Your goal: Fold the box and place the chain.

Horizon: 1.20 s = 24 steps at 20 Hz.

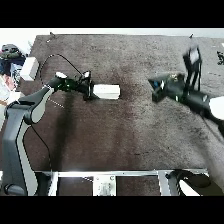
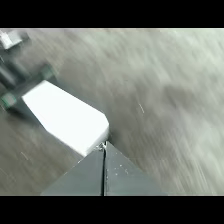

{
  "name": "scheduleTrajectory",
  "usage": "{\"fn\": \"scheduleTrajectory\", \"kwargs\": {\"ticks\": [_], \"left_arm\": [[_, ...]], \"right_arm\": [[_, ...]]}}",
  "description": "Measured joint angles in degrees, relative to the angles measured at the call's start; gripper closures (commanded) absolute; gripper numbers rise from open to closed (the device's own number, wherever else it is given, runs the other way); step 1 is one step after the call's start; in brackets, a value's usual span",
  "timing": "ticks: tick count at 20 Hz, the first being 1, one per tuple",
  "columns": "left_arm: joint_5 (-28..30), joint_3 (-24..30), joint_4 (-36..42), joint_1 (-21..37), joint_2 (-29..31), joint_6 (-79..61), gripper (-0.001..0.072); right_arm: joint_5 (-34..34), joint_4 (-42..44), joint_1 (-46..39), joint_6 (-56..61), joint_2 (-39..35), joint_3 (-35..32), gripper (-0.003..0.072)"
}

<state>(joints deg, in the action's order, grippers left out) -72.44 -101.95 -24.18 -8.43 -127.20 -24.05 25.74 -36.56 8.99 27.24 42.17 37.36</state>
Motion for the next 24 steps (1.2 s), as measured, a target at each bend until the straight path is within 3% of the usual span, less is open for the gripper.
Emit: {"fn": "scheduleTrajectory", "kwargs": {"ticks": [3, 6, 8, 9, 14, 18, 20, 24], "left_arm": [[0.04, 0.0, 0.24, 0.0, 0.0, -0.02, 0.0477], [0.09, 0.0, 0.48, 0.0, 0.0, -0.02, 0.0477], [0.0, 0.0, 0.59, 0.02, 0.0, 0.0, 0.0483], [-0.07, 0.0, 0.63, 0.02, 0.0, 0.0, 0.0681], [-0.24, 0.02, 5.27, 0.7, 1.88, 2.56, 0.0702], [4.28, 0.02, 9.14, 2.45, 7.37, 8.04, 0.0704], [14.67, 0.26, 9.92, 5.25, 14.25, 16.0, 0.0704], [34.36, 0.98, 3.96, 9.77, 20.35, 31.5, 0.0703]], "right_arm": [[-7.67, -0.37, -0.26, 0.39, -8.48, -11.3, 0.0674], [-12.24, -0.59, -0.46, 0.57, -12.79, -17.57, 0.0674], [-14.19, -0.59, -0.44, 0.61, -14.12, -19.54, 0.0674], [-14.73, -0.7, -0.52, 0.61, -14.53, -20.2, 0.0674], [-19.04, -0.7, -0.52, 0.63, -15.34, -21.49, 0.0674], [-20.24, -0.72, -0.52, 0.63, -15.5, -21.68, 0.0674], [-20.72, -0.72, -0.52, 0.63, -15.56, -21.75, 0.0674], [-20.94, -0.74, -0.52, 0.63, -15.56, -21.75, 0.0674]]}}
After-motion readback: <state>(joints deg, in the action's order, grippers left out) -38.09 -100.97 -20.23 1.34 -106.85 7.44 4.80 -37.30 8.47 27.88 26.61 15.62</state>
